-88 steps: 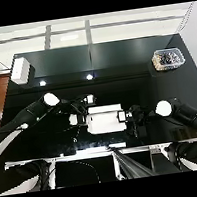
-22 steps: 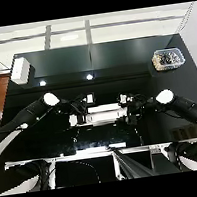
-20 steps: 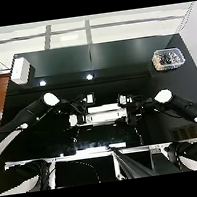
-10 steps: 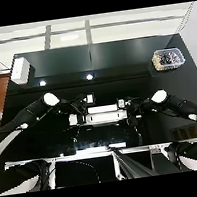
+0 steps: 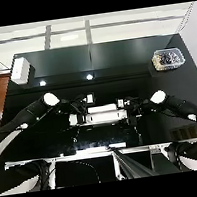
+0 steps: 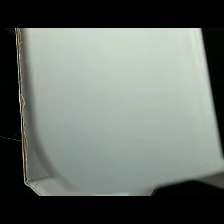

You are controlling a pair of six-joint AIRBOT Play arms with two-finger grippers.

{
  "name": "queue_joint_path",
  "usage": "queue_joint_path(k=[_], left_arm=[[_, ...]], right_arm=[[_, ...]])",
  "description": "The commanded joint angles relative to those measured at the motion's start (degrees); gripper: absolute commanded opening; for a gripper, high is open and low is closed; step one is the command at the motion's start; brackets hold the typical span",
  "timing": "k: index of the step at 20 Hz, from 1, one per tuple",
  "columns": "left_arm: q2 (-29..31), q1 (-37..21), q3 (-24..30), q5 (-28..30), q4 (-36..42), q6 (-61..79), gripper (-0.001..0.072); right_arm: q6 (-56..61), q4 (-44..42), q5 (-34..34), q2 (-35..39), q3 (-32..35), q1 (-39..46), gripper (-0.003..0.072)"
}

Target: Fold the box and place the chain.

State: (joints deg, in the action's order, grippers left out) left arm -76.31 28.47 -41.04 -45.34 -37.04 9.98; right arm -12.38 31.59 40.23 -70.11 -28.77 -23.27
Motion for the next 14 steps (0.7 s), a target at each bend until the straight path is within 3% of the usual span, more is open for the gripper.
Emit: queue_joint_path(k=[1, 14], left_arm=[[0.02, 0.00, -0.07, 0.09, 0.00, 0.07, 0.0026], [0.02, 0.00, -0.07, 0.09, 0.00, 0.07, 0.0025]], right_arm=[[0.37, 0.37, -0.42, -0.04, -0.02, -0.07, 0.0631], [2.36, 2.99, -3.45, -0.42, -0.02, -2.93, 0.0630]])
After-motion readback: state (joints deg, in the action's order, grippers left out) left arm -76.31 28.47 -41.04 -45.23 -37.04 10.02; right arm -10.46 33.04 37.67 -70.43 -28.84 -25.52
